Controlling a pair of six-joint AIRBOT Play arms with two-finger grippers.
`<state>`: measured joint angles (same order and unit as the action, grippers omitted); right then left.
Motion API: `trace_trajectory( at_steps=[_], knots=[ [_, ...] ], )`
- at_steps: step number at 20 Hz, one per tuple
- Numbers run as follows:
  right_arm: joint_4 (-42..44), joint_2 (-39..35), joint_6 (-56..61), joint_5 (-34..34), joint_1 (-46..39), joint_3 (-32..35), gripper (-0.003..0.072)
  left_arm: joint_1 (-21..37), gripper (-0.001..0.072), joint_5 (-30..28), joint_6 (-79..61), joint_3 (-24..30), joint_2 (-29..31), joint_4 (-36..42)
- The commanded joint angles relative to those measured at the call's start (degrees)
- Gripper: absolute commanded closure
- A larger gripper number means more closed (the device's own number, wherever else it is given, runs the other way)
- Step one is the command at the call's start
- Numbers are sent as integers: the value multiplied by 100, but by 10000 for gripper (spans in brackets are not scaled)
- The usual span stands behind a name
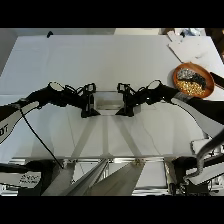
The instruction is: Fold the box and place the chain.
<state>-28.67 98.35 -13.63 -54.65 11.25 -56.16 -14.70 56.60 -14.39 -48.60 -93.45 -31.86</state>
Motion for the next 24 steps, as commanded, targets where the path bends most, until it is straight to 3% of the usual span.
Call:
trace_trajectory(
  at_steps=[1, 13, 14, 16, 24],
  knots=[
    [2, 0, 2, -2, 0, -2, 161, -4, 557, -107, 9, 4, -4, -13],
    [74, -2, 7, -39, 0, -2, 161, -4, 557, -107, 9, 4, -4, -11],
    [68, -2, 7, -24, 0, -2, 139, -4, 557, -107, 9, 4, -4, -11],
    [46, -20, 4, 68, -4, -4, -8, -4, 557, -107, 9, 4, -4, -11],
    [-984, -911, 686, -7, -505, -2, -2, -4, 557, -107, 9, 4, -4, -11]
  ],
)
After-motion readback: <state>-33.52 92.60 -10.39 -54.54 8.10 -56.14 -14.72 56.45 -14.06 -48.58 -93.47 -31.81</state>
